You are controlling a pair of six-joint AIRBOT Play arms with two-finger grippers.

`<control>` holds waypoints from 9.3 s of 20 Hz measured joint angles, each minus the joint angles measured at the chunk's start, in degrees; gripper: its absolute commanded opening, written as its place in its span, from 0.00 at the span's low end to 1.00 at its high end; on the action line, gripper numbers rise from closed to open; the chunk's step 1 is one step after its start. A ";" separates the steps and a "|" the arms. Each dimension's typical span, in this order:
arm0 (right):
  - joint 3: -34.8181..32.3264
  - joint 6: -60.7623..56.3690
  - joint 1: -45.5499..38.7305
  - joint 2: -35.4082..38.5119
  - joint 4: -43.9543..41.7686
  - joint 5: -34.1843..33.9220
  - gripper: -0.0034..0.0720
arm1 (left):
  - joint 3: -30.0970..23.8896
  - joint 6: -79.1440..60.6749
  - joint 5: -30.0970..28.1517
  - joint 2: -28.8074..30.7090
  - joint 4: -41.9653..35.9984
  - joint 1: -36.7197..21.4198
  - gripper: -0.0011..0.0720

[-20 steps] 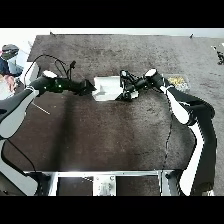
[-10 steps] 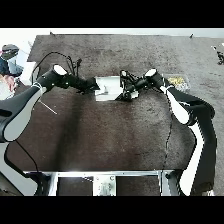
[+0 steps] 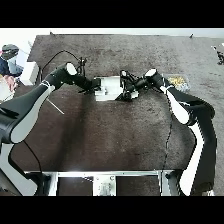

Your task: Fold the box and place the chain.

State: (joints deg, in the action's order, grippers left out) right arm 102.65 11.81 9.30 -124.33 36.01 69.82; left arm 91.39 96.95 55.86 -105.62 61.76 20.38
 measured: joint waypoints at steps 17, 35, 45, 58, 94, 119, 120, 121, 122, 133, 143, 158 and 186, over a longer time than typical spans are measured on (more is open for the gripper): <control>0.00 0.00 0.00 0.00 -0.02 0.00 0.64 | 19.04 18.75 18.73 -10.03 27.19 8.52 0.51; 0.00 -0.13 0.07 -0.02 -0.13 -0.02 0.64 | 20.65 25.99 18.10 -12.83 33.57 9.31 0.03; 0.02 0.04 0.02 0.00 0.00 -0.02 0.64 | 23.34 20.24 19.26 -13.07 32.72 9.31 0.45; 0.02 0.02 0.02 0.00 0.00 -0.02 0.64 | 25.18 5.95 20.79 -1.51 33.68 5.88 0.44; 0.02 0.02 0.02 0.00 -0.02 0.00 0.64 | 5.44 -116.08 18.18 -13.64 -30.93 -15.08 1.00; 0.02 0.02 0.02 0.00 0.00 0.00 0.64 | 5.46 -121.15 15.43 -19.12 -39.63 -11.96 1.00; 0.02 0.00 0.02 0.00 0.00 0.00 0.64 | 5.46 -121.22 15.34 -19.26 -39.89 -11.93 1.00; 0.02 0.00 0.02 0.00 0.00 0.00 0.64 | 5.46 -121.35 15.30 -19.32 -40.04 -11.91 1.00; 0.02 0.00 0.02 0.00 -0.02 0.00 0.64 | 5.46 -121.35 15.28 -19.43 -40.26 -11.91 1.00; 0.02 -0.02 0.00 0.00 -0.02 0.00 0.64 | 5.44 -121.42 14.16 -19.76 -39.67 -11.30 0.82; 0.02 -0.02 0.00 0.00 -0.02 0.00 0.64 | 5.44 -121.42 13.81 -19.76 -39.78 -11.30 0.41; 0.02 0.00 0.00 0.00 0.00 0.00 0.64 | 5.44 -121.42 13.64 -19.76 -39.85 -11.30 0.41; 0.00 -5.44 -7.58 4.94 2.38 7.87 0.98 | 5.46 -121.42 13.55 -19.76 -39.89 -11.30 0.41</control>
State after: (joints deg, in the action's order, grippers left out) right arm 102.65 6.37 1.72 -119.39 38.39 77.69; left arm 96.86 -24.47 69.41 -125.38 21.87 9.08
